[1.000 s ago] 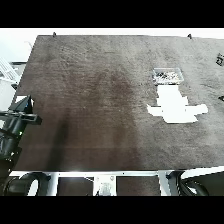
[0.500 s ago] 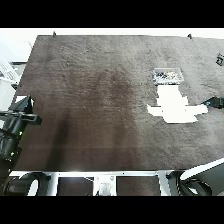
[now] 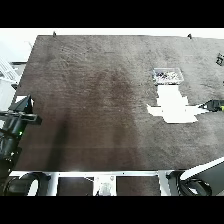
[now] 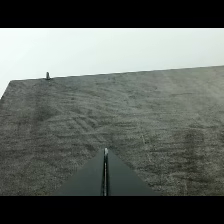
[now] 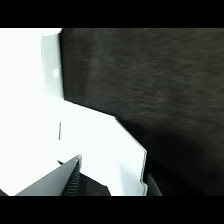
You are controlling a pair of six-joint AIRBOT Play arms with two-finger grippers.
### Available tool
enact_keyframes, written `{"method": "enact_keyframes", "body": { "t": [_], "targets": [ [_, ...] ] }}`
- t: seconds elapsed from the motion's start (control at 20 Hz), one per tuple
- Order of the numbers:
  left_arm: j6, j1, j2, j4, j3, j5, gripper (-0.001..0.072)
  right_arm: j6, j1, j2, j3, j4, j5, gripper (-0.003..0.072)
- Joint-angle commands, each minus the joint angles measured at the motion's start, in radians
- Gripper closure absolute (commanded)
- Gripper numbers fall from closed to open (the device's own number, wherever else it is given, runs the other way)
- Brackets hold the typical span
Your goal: Fold the box and place the chain.
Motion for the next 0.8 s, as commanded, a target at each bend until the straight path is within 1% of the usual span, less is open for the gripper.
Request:
{"method": "enact_keyframes", "body": {
  "t": [0.0,0.1,0.15,0.2,0.25,0.35,0.4,0.5,0.6,0.75],
  "targets": [
    [0.0,0.001,0.0,0.0,0.0,0.0,0.0687,0.033,0.008,-0.012,-0.021,0.057,0.058,0.0319],
    [0.0,0.001,0.0,0.0,0.0,0.0,0.0687,0.034,0.014,-0.012,-0.064,0.085,0.06,0.034],
    [0.0,0.001,0.0,0.0,0.0,0.0,0.0687,0.034,0.017,-0.012,-0.084,0.108,0.065,0.0442],
    [0.0,0.001,0.0,0.0,0.0,0.0,0.0687,0.034,0.018,-0.012,-0.095,0.132,0.078,0.06],
    [0.0,0.001,0.0,0.0,0.0,0.0,0.0687,0.034,0.018,-0.012,-0.102,0.16,0.104,0.067],
    [0.0,0.001,0.0,0.0,0.0,0.0,0.0687,0.068,0.021,0.003,-0.125,0.193,0.116,0.0673],
    [0.0,0.001,0.0,0.0,0.0,0.0,0.0687,0.076,0.024,0.026,-0.154,0.198,0.116,0.0674],
    [0.0,0.001,0.0,0.0,0.0,0.0,0.0687,0.075,0.045,0.094,-0.256,0.201,0.114,0.0674],
    [0.0,0.001,0.0,0.0,0.0,0.001,0.0687,0.048,0.083,0.178,-0.395,0.251,0.06,0.0675],
    [0.001,0.001,0.0,0.0,0.0,0.0,0.0687,-0.021,0.193,0.335,-0.668,0.428,-0.095,0.0675]
  ]
}}
